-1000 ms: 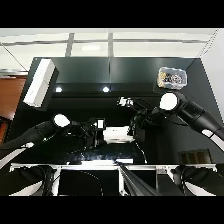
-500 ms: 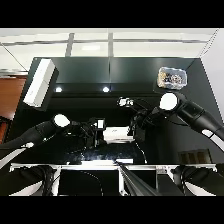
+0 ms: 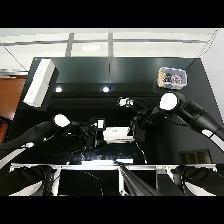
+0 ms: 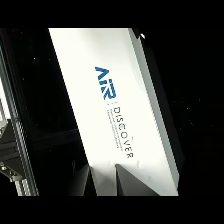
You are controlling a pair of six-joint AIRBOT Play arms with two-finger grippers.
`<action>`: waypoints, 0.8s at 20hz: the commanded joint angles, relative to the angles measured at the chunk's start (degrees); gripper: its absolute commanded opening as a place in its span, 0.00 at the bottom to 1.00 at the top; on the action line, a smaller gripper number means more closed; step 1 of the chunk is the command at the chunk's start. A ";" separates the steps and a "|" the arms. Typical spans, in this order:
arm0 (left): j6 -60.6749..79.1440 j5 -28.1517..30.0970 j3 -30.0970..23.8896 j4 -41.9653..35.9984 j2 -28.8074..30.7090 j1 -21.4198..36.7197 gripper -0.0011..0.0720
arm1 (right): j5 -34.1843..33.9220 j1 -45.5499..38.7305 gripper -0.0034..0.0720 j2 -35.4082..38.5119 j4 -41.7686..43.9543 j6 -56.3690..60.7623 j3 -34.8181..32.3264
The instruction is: Fold the box and place the chain.
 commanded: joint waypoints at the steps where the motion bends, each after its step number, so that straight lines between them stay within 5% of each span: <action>1: -0.02 -0.02 0.02 0.00 -0.04 -0.02 0.56 | 0.00 0.07 0.21 0.02 -0.24 0.02 -0.02; 16: -0.02 -0.02 0.02 0.00 -0.04 -0.02 0.56 | -0.15 0.07 0.21 -0.22 -1.27 0.90 -0.04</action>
